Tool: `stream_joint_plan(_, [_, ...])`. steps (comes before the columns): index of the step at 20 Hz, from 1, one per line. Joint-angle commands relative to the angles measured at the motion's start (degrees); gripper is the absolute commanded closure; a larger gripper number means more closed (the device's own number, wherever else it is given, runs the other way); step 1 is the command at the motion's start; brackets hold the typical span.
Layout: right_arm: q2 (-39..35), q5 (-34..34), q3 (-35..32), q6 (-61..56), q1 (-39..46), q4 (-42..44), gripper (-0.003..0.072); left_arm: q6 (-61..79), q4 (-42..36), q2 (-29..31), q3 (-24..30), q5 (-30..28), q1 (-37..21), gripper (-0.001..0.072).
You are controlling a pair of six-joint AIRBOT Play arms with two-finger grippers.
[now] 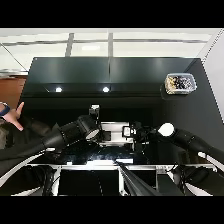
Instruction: Fold the box and place the chain.
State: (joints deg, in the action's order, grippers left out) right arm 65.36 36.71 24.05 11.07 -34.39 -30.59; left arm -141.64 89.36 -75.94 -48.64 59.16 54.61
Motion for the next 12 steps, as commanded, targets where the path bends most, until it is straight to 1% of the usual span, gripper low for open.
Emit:
stream_joint_plan(1, [0.04, 0.17, 0.02, -0.09, -0.02, 0.02, 0.0142, -0.26, -0.04, -0.02, -0.07, -0.63, -0.02, 0.0392])
stream_joint_plan(4, [0.04, 0.17, 0.02, -0.09, -0.02, 0.02, 0.0142, -0.26, 0.04, -0.04, -0.04, -1.38, -0.04, 0.0395])
stream_joint_plan(5, [0.04, 0.17, 0.02, -0.09, -0.02, 0.02, 0.0142, -0.26, 0.17, -0.04, -0.04, -1.81, -0.04, 0.0414])
stream_joint_plan(7, [0.04, 0.17, 0.02, -0.09, -0.02, 0.02, 0.0142, -1.20, 0.33, -0.04, -0.04, -2.91, -0.04, 0.0423])
stream_joint_plan(8, [0.04, 0.17, 0.02, -0.09, -0.02, 0.02, 0.0142, -1.38, 0.61, -0.04, -0.04, -2.97, -0.04, 0.0480])
stream_joint_plan(9, [0.04, 0.17, 0.02, -0.09, -0.02, 0.02, 0.0142, -1.33, 0.90, -0.04, -0.04, -2.78, -0.04, 0.0572])
stream_joint_plan(10, [0.04, 0.17, 0.02, -0.09, -0.02, 0.02, 0.0142, -1.29, 0.94, -0.04, -0.04, -2.64, -0.04, 0.0649])
stream_joint_plan(11, [0.04, 0.17, 0.02, -0.09, -0.02, 0.02, 0.0142, -1.27, 0.85, -0.04, -0.04, -2.67, 0.00, 0.0680])
stream_joint_plan(12, [0.04, 0.17, 0.02, -0.09, -0.02, 0.02, 0.0142, -1.25, 0.74, -0.04, -0.04, -2.82, -0.02, 0.0680])
